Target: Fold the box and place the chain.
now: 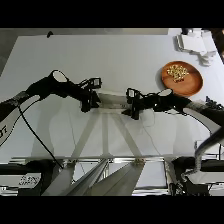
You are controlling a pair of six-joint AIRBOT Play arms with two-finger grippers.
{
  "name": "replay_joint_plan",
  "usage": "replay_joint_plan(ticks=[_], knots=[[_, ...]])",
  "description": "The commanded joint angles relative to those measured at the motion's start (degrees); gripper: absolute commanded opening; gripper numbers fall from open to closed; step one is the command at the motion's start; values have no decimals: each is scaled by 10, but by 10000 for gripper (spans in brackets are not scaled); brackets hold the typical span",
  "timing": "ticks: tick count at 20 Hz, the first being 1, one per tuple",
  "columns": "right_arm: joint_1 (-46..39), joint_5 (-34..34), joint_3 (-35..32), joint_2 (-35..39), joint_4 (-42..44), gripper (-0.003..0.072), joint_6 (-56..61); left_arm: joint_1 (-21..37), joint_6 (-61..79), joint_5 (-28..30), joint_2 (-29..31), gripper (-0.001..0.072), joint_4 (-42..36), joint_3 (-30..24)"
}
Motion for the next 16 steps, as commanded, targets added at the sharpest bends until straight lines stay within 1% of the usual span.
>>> replay_joint_plan(ticks=[1, 2, 3, 4, 7, 10, 13, 16], knots=[[0, -1, 0, 0, 1, 394, 2, 0, -9, -19, 0, 305, 18, 0], [0, -1, 0, 0, 1, 394, 2, 1, -20, -19, 3, 167, 37, 0], [0, -1, 0, 0, 1, 394, 2, 5, -33, -19, 10, 6, 61, 0], [0, -1, 0, 0, 1, 394, 2, 13, -46, -19, 21, 11, 80, 0], [0, -1, 0, 0, 1, 394, 2, 53, -73, -26, 72, 9, 82, -3], [0, -1, 0, 0, 1, 394, 2, 102, -107, -12, 138, 9, 87, -35], [0, -1, 0, 0, 1, 394, 2, 156, -237, 22, 194, 8, 98, -87], [0, -1, 0, 0, 1, 394, 2, 200, -398, 46, 202, 9, 111, -118]])
